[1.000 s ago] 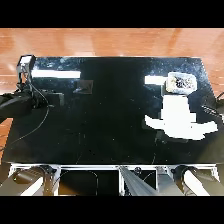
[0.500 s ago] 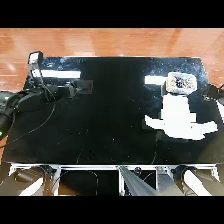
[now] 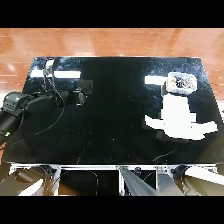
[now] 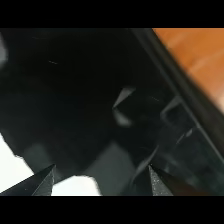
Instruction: Fold the box and place the chain.
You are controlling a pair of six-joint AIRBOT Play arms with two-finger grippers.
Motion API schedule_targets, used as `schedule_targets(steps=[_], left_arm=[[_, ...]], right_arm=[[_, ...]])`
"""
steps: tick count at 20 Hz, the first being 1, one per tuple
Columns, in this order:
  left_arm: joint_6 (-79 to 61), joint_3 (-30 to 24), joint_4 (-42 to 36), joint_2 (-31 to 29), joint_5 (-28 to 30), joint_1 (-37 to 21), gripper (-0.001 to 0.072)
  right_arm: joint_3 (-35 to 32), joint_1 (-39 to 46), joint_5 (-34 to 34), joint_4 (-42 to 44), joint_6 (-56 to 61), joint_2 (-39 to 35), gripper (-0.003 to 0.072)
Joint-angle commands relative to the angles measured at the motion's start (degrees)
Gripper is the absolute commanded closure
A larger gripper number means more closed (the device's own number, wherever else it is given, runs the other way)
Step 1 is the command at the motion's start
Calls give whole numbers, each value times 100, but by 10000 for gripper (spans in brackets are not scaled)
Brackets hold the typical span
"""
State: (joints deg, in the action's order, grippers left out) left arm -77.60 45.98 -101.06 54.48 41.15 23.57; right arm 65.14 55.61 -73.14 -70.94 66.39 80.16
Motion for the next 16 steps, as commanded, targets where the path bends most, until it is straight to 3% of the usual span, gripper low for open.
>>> schedule_targets(steps=[1, 7, 16], left_arm=[[9, 4, -20, 7, -282, 59, 84], [7, 4, -20, 7, -446, 59, 84], [7, 4, -17, 7, -455, 59, 84]], right_arm=[[599, 702, -1486, 361, -625, 992, -23], [599, 455, -2041, 754, -769, 1998, -23], [505, -251, -2297, 804, -603, 2109, -23]])
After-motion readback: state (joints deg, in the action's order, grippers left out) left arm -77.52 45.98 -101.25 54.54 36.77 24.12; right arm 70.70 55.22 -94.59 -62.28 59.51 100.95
